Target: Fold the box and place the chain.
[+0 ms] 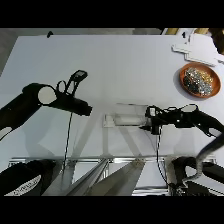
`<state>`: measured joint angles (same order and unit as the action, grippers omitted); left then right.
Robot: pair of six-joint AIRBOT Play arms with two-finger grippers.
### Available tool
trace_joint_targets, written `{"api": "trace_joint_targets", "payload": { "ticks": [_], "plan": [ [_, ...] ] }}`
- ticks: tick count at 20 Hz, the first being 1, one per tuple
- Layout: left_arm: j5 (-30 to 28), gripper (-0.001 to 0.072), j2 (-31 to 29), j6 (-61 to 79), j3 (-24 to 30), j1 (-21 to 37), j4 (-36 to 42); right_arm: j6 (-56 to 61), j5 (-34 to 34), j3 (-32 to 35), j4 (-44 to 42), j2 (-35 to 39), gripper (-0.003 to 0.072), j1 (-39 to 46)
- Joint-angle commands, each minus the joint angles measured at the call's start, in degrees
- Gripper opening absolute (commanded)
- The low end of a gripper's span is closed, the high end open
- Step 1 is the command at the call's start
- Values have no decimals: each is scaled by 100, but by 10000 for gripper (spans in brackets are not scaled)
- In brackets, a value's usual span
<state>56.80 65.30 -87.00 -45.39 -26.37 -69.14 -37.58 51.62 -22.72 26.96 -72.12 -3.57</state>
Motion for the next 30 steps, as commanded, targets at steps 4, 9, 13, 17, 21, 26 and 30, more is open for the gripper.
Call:
{"api": "trace_joint_targets", "payload": {
  "ticks": [4,9,13,17,21,26,30],
  "plan": [
    [-863,7,791,-634,597,-197,1499,0,2,0,-2,2,458,-4],
    [-1292,6,1290,-282,597,-553,2286,0,2,0,-2,4,458,-4],
    [-1248,3,1285,-284,597,-588,2319,0,2,0,-2,4,458,-4],
    [-1180,5,1178,-278,549,-686,2500,0,2,0,-2,2,458,-4],
    [-1250,55,1165,-280,345,-938,2498,0,2,0,-2,2,458,-4],
    [-1244,234,1165,-293,9,-1126,2492,0,2,0,-2,4,458,-4],
    [-1241,234,1165,-295,-33,-1156,2474,0,2,0,-2,4,458,-4]
  ]
}}
